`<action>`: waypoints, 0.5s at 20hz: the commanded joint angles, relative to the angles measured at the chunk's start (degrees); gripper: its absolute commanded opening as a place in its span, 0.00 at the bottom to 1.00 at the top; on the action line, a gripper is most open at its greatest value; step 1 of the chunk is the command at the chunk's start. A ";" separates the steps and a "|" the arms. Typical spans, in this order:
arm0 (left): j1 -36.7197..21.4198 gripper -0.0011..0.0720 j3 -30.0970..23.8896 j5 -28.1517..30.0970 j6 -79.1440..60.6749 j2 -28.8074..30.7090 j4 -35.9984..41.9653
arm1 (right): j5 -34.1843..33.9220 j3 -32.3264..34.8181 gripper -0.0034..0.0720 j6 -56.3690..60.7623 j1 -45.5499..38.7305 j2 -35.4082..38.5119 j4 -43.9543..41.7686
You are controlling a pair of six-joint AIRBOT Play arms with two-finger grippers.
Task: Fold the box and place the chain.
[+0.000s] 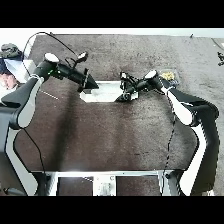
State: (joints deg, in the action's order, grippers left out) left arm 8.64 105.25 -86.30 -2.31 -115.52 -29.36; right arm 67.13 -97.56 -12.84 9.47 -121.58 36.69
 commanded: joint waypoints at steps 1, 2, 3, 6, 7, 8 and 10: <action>1.07 0.03 -0.04 8.02 5.40 0.02 -1.07 | -0.09 0.02 0.67 0.00 -0.02 -0.04 0.00; 1.07 0.03 -0.04 10.54 6.82 0.02 -1.11 | -0.11 0.02 0.67 0.00 -0.02 -0.04 0.00; 1.07 0.03 -0.04 13.55 8.15 -0.04 -1.11 | -0.20 0.02 0.67 0.00 -0.02 -0.04 0.00; 1.07 0.03 -1.90 21.81 8.92 -0.09 -0.57 | -0.35 0.02 0.67 0.00 -0.02 -0.04 -0.02; 1.07 0.03 -2.91 23.76 8.90 -0.09 0.04 | -0.50 0.02 0.67 0.00 -0.02 -0.04 0.00; 1.07 0.03 -4.13 25.59 8.87 -0.09 0.68 | -0.50 0.02 0.67 0.00 -0.02 -0.04 -0.02; 1.22 0.03 -6.82 28.37 8.68 -0.09 1.57 | -0.50 0.02 0.67 0.00 -0.02 -0.04 0.00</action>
State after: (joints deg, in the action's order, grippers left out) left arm 9.67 101.32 -64.75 5.78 -115.61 -29.08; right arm 67.00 -97.56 -12.84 9.47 -121.58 36.69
